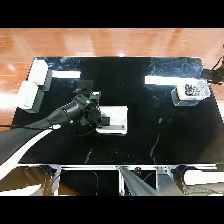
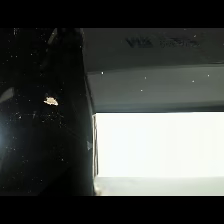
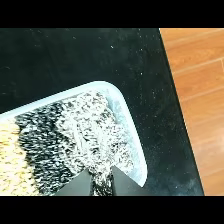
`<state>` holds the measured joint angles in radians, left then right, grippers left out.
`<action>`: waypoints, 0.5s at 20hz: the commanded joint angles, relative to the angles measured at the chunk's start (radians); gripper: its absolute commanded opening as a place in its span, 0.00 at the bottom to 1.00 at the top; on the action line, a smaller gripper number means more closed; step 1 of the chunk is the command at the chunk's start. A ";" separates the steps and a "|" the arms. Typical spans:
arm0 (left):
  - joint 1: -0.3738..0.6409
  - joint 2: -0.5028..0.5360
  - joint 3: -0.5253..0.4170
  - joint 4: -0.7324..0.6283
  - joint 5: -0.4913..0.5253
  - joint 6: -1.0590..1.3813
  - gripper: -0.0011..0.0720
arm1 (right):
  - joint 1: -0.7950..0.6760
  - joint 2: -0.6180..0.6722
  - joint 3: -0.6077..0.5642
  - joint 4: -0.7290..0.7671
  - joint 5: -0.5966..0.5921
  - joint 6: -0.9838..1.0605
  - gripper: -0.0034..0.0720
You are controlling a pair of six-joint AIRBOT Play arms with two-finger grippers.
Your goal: Fold the box and place the chain.
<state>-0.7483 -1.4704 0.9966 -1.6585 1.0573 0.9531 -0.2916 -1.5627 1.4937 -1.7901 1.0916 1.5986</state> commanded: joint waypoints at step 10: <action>-0.001 0.000 0.000 -0.004 0.011 0.000 0.04 | 0.001 0.319 0.194 0.322 0.127 -0.058 0.08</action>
<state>-0.7486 -1.4704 0.9966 -1.6592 1.0599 0.9531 -0.2916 -1.3247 1.6642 -1.5681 1.1881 1.5501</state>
